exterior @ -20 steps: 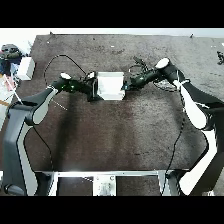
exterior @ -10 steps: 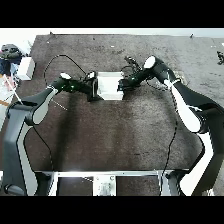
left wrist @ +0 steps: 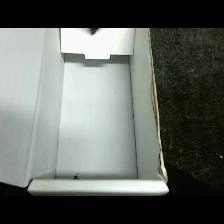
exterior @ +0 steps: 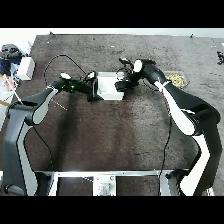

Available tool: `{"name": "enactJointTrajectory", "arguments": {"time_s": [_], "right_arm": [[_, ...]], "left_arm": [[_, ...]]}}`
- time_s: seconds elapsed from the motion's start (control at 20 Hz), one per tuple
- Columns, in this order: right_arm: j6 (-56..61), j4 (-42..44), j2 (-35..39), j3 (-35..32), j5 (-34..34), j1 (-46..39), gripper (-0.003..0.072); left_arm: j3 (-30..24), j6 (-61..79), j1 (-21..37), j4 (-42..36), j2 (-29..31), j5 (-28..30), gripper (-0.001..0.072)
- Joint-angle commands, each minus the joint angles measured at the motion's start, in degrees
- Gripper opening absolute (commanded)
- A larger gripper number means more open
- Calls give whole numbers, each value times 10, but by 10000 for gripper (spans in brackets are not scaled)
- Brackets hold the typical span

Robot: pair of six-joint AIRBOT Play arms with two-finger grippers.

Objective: Fold the box and place the chain.

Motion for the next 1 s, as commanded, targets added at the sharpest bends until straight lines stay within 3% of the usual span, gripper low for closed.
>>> {"name": "enactJointTrajectory", "arguments": {"time_s": [0.0, 0.2, 0.45, 0.6, 0.95], "right_arm": [[50, -99, -12, 31, 18, 30, 452], [122, -153, -18, 32, 22, 49, 451], [176, -156, -28, 32, 28, 49, 450], [200, -155, -29, 32, 29, 49, 346], [217, -153, -42, 32, 38, 57, 346]], "left_arm": [[1, 0, 0, 0, 0, 0, 408], [1, 0, 0, 0, 0, 0, 408], [1, 0, 0, 0, 0, 0, 408], [1, 0, 0, 0, 0, 0, 408], [1, 0, 0, 0, 0, 0, 408]]}}
